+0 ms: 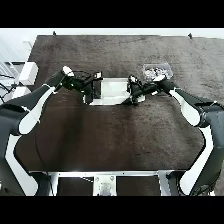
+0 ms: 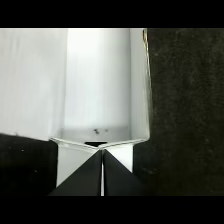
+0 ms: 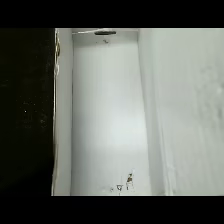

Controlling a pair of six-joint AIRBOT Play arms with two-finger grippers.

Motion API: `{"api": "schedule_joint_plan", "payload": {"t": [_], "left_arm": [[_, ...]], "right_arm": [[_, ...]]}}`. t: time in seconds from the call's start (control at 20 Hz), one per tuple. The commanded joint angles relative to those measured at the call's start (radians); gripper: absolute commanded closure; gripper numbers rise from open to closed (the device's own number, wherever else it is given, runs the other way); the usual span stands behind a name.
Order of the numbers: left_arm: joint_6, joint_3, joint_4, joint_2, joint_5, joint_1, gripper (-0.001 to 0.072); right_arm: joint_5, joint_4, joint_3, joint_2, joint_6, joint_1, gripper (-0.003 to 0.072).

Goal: Fold the box and place the chain.

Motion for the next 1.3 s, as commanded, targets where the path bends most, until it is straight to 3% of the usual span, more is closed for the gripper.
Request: {"api": "schedule_joint_plan", "payload": {"t": [0.0,0.25,0.4,0.6,0.7,1.0,1.25], "left_arm": [[-0.084,0.001,-0.020,0.028,-0.026,0.024,0.0695],[-0.269,-0.003,-0.019,0.163,-0.049,0.060,0.0696],[-0.404,-0.074,-0.019,0.248,-0.056,0.086,0.0697],[-0.686,-0.300,-0.018,0.443,0.171,0.087,0.0697],[-0.822,-0.355,-0.001,0.500,0.194,0.089,0.0697],[-1.018,-0.377,-0.007,0.504,0.138,0.169,0.0695],[-1.024,-0.377,-0.045,0.470,0.008,0.280,0.0694]], "right_arm": [[-0.002,0.000,0.000,0.000,0.001,0.000,0.0193],[-0.002,0.000,0.000,0.000,0.001,0.000,0.0193],[-0.002,0.000,0.000,0.000,0.001,0.000,0.0193],[-0.002,0.000,0.000,0.000,0.001,0.000,0.0193],[-0.002,0.000,0.000,0.000,0.001,0.000,0.0193],[-0.002,0.000,0.000,0.000,0.001,0.000,0.0193],[-0.002,0.000,0.000,0.000,0.001,0.000,0.0193]]}}
